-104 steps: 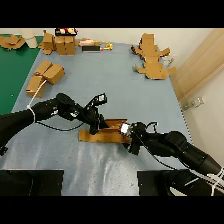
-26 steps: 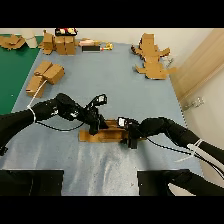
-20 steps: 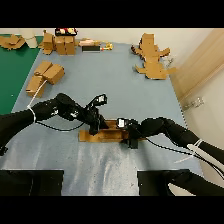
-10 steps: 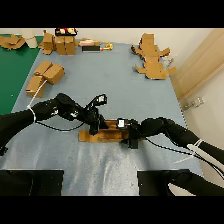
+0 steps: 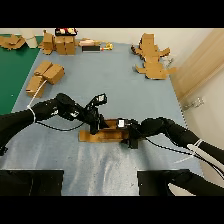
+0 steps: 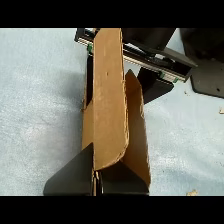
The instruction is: Fold the box.
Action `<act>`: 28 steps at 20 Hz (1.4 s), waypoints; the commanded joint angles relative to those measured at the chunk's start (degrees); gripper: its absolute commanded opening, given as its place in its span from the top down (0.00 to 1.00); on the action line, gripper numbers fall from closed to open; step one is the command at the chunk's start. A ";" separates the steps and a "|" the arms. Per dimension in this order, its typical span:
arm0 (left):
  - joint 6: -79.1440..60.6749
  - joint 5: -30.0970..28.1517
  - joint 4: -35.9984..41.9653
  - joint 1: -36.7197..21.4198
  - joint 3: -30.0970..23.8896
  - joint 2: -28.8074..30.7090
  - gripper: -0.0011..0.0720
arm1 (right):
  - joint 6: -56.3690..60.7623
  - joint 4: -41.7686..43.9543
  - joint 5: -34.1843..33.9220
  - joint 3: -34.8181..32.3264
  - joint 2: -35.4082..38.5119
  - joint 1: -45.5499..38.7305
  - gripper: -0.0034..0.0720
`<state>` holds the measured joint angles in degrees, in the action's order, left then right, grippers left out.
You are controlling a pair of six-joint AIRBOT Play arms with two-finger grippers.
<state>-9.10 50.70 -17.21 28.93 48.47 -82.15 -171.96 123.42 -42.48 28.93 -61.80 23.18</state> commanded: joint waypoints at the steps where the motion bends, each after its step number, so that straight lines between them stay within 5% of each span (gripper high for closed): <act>1: 0.02 0.94 0.48 0.04 0.02 0.00 0.97 | 0.02 0.02 0.04 0.04 -0.02 0.04 0.33; 18: -0.02 0.68 0.57 -0.09 0.13 0.17 0.96 | 0.02 0.04 0.04 0.04 -0.02 0.04 0.33; 19: -0.04 0.66 0.55 -0.09 0.24 0.17 0.88 | 0.02 0.04 0.02 0.04 -0.02 0.04 0.33; 20: 0.28 0.24 0.83 -0.09 0.44 0.17 0.56 | 0.02 0.04 0.02 0.04 -0.02 0.04 0.33; 21: 2.08 0.26 1.57 -0.09 0.61 0.17 0.49 | 0.02 0.02 0.02 0.04 -0.02 0.04 0.33; 25: 2.86 0.24 1.55 -0.52 1.25 0.33 0.48 | 0.02 0.04 0.02 0.04 -0.02 0.07 0.33; 28: 11.69 0.81 -2.01 -3.87 1.22 2.86 0.06 | 0.02 0.02 0.02 0.04 -0.02 0.04 0.33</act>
<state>-4.43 51.05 -16.58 27.22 49.58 -80.90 -171.96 123.42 -42.46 28.93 -61.80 23.18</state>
